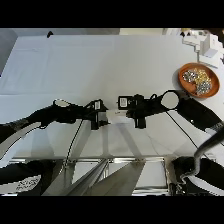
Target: Fold the box and place the chain.
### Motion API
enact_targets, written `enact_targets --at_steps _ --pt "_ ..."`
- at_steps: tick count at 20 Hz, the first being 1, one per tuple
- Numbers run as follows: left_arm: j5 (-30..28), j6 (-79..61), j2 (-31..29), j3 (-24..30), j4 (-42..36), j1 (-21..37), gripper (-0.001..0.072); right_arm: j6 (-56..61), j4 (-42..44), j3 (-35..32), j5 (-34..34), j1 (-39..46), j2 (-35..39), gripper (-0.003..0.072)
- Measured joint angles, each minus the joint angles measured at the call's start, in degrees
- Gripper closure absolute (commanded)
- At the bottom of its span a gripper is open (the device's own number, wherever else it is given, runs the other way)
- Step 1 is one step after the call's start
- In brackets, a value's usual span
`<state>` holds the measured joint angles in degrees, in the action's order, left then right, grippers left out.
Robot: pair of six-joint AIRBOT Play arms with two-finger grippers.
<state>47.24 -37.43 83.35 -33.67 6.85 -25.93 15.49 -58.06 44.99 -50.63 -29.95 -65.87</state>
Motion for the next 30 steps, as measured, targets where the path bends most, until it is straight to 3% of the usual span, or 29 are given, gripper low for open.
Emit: enact_targets --at_steps 20,30 --pt "0.31 -0.13 0.00 0.00 0.07 0.00 0.0577 1.16 0.48 -2.08 2.12 0.00 2.29 0.0639" --pt "-0.35 0.13 0.00 0.00 -0.33 0.02 0.0577 1.88 1.31 -4.17 7.13 0.00 2.80 0.0639"
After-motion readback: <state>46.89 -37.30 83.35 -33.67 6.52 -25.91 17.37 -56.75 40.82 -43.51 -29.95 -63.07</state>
